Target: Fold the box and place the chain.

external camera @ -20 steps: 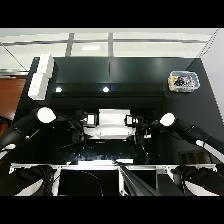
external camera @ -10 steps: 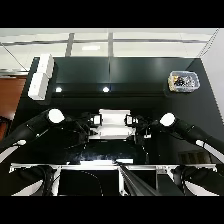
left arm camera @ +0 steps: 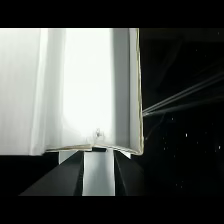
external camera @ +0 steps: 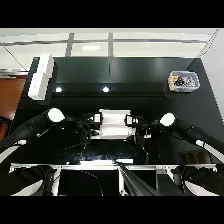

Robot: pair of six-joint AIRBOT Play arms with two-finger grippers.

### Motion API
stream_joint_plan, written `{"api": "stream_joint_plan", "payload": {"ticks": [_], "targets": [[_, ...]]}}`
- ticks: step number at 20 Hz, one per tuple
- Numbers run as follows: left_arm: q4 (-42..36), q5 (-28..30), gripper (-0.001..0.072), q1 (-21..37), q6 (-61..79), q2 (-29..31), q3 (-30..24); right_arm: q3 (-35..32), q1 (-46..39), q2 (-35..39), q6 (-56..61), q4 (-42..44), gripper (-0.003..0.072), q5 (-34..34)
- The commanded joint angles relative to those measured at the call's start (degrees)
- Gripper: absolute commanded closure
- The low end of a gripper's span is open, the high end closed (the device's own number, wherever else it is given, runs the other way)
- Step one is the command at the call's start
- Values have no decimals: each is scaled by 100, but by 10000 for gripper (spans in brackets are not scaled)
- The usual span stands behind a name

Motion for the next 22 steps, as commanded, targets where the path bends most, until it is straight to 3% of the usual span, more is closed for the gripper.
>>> {"api": "stream_joint_plan", "payload": {"ticks": [1, 16, 17, 18, 19, 20, 21, 22], "targets": [[-369, 44, 489, -2, 22, -4, 0, -4, 0, 0, 0, 2, 316, 0], [-437, 422, 487, -210, 39, -337, 0, -4, 0, 0, 0, 2, 316, -2], [-437, 490, 447, -205, 33, -337, 0, -4, 0, 0, 0, 2, 316, -2], [-437, 494, 327, -205, 35, -337, 0, -4, 0, 0, 2, 2, 316, -2], [-437, 476, 282, -208, 35, -337, 0, -4, 0, 0, 0, 2, 316, -2], [-435, 442, 290, -205, 35, -337, 0, -4, 0, 0, 2, 2, 316, -2], [-435, 437, 385, -208, 35, -337, 0, -4, 0, 0, 2, 2, 315, -2], [-435, 424, 534, -210, 39, -337, 0, -4, 0, 0, 0, 2, 316, -2]]}}
